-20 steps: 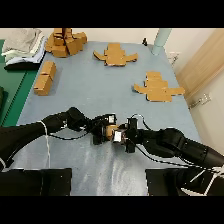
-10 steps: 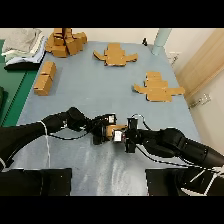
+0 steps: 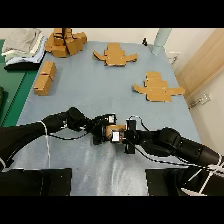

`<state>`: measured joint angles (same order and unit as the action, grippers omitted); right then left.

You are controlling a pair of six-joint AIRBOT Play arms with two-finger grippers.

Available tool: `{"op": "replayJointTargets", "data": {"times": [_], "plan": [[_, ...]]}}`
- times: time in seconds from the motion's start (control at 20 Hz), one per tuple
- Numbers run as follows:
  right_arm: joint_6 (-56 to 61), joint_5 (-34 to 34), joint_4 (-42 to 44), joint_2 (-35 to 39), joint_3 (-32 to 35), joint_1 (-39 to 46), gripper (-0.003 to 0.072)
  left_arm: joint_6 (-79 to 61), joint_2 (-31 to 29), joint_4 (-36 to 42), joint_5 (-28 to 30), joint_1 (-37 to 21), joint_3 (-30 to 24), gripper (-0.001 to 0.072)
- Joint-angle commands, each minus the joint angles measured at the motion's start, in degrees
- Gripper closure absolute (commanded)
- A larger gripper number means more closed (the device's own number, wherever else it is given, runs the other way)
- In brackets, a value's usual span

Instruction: Fold the box.

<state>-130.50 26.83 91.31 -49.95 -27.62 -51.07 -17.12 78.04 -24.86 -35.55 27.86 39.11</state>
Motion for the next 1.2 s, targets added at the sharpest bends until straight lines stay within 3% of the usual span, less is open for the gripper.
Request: {"op": "replayJointTargets", "data": {"times": [0.0,0.15,0.25,0.45,0.65,1.0,1.15], "plan": [[0.07,0.02,0.00,-0.15,-0.02,0.02,0.0646,0.00,-0.04,0.00,0.02,-0.02,0.00,0.0183],[0.07,0.76,-0.02,1.18,-0.37,0.00,0.0646,0.00,-0.04,0.00,0.02,-0.02,0.00,0.0182],[3.87,6.54,-0.22,4.17,-2.60,0.07,0.0646,0.00,-0.07,0.00,0.02,-0.02,0.00,0.0182],[32.15,21.51,-12.79,10.19,-4.81,3.32,0.0646,0.00,-0.07,0.00,0.02,-0.02,0.00,0.0183],[59.93,30.18,-16.26,10.03,-4.81,11.15,0.0646,0.00,-0.04,0.00,0.02,-0.02,0.00,0.0182],[82.40,28.61,-14.99,8.87,-4.81,14.45,0.0646,2.14,-0.50,-0.04,-0.02,-0.07,0.33,0.0183],[87.17,28.06,-15.78,8.09,-4.79,14.45,0.0646,9.86,-4.68,-1.20,1.20,-1.46,1.11,0.0183]]}}
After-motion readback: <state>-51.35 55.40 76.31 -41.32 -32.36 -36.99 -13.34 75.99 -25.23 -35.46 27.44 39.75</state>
